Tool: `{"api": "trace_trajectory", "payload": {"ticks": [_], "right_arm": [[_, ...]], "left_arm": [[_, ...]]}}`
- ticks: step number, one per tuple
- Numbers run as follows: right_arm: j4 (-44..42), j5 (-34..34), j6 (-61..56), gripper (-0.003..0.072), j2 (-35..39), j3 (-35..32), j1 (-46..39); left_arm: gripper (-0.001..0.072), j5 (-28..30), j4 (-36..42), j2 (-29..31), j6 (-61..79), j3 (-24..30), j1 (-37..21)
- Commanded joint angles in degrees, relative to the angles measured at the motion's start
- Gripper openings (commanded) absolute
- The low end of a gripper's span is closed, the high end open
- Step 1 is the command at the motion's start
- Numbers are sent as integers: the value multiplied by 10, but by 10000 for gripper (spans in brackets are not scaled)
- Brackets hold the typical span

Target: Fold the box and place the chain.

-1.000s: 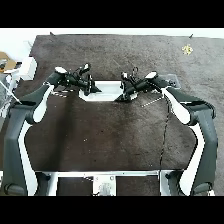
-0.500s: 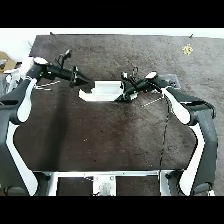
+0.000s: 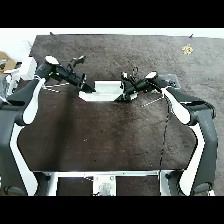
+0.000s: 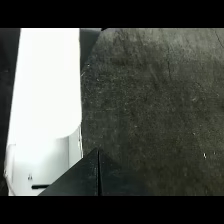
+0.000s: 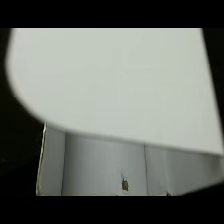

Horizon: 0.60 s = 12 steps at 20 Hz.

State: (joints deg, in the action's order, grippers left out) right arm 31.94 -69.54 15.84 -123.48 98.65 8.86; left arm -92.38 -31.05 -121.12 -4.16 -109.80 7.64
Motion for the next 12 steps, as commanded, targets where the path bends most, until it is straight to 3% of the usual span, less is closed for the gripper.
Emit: {"api": "trace_trajectory", "payload": {"ticks": [1, 12], "right_arm": [[0, 1, 0, 499, 0, 0, 1], [0, 1, 0, 499, 0, 0, 1]], "left_arm": [[14, 26, 37, 0, -3, 0, 14], [14, 170, 55, 0, -3, 0, 14]]}}
